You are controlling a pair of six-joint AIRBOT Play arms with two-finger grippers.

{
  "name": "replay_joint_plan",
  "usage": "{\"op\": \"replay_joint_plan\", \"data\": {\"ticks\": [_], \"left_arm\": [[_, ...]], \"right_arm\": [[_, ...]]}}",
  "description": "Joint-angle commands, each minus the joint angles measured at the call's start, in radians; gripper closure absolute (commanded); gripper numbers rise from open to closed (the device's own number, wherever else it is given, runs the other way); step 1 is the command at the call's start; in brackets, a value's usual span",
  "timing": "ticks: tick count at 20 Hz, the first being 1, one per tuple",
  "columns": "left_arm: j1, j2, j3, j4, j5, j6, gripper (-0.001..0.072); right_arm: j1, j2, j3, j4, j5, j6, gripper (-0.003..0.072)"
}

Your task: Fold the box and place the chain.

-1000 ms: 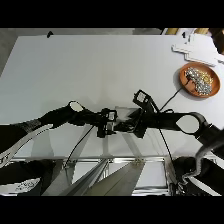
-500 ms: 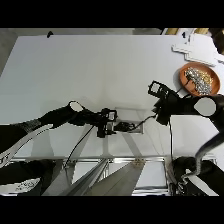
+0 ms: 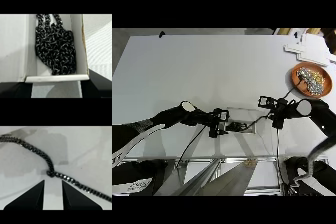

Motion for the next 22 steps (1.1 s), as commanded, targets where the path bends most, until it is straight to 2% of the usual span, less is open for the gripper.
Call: {"op": "replay_joint_plan", "data": {"ticks": [1, 7, 16, 17, 19, 20, 22], "left_arm": [[0.001, 0.0, 0.0, 0.0, 0.0, 0.0, 0.0502], [0.001, 0.0, 0.0, 0.0, 0.0, 0.0, 0.0502], [0.001, 0.0, 0.0, 0.0, 0.0, 0.0, 0.0502], [0.001, 0.0, 0.0, 0.0, 0.0, 0.0, 0.0502], [0.001, 0.0, 0.0, 0.0, 0.0, 0.0, 0.0502], [0.001, 0.0, 0.0, 0.0, 0.0, 0.0, 0.0502], [0.001, 0.0, 0.0, 0.0, 0.0, 0.0, 0.0502]], "right_arm": [[-0.002, -0.048, -0.005, 0.023, -0.054, -0.024, 0.0438], [-0.002, -0.101, -0.005, 0.048, -0.093, -0.026, 0.0439], [-0.002, -0.133, -0.005, 0.048, -0.09, -0.025, 0.0471], [-0.002, -0.134, -0.005, 0.048, -0.09, -0.025, 0.049], [-0.002, -0.134, -0.005, 0.042, -0.084, -0.021, 0.0644], [-0.002, -0.134, -0.005, 0.036, -0.071, -0.021, 0.067], [-0.002, -0.126, -0.005, 0.032, -0.035, -0.021, 0.067]]}}
